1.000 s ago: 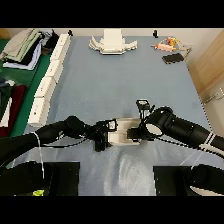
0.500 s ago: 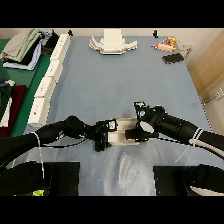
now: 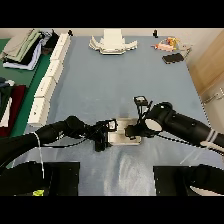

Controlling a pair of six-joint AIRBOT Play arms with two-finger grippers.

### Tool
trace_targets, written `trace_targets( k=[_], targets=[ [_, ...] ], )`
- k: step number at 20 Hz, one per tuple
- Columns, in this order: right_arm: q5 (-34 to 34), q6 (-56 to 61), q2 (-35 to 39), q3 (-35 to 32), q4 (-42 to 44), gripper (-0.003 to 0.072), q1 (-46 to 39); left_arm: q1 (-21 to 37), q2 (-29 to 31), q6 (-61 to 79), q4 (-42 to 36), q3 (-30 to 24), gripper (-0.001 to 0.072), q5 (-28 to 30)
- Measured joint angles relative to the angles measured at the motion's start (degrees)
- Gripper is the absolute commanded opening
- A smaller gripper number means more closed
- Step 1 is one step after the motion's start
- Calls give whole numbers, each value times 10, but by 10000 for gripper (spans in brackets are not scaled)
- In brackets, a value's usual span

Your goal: Fold the box.

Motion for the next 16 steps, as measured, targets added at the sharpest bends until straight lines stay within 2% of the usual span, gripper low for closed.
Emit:
trace_targets(
  k=[2, 3, 4, 7, 10, 13, 16],
  targets=[
    [33, -2, 33, 13, -12, 499, 0, 0, 0, 0, 0, 0, 365, 0],
    [48, -2, 50, 18, -23, 334, 0, 0, 0, 0, 0, 0, 365, 0],
    [66, -6, 68, 22, -36, 83, -1, 0, 0, 0, 0, 0, 365, 0],
    [110, -35, 105, 29, -72, 6, -35, 0, 0, 0, 0, 0, 365, 0],
    [119, -113, 104, 31, -73, 6, -129, 0, 0, 0, 0, 0, 365, 0],
    [82, -233, 63, 34, 2, 6, -256, 0, 0, 0, 0, 0, 365, 0],
    [59, -366, -6, 49, 151, 6, -369, 0, 0, 0, 0, 0, 365, 0]
  ],
)
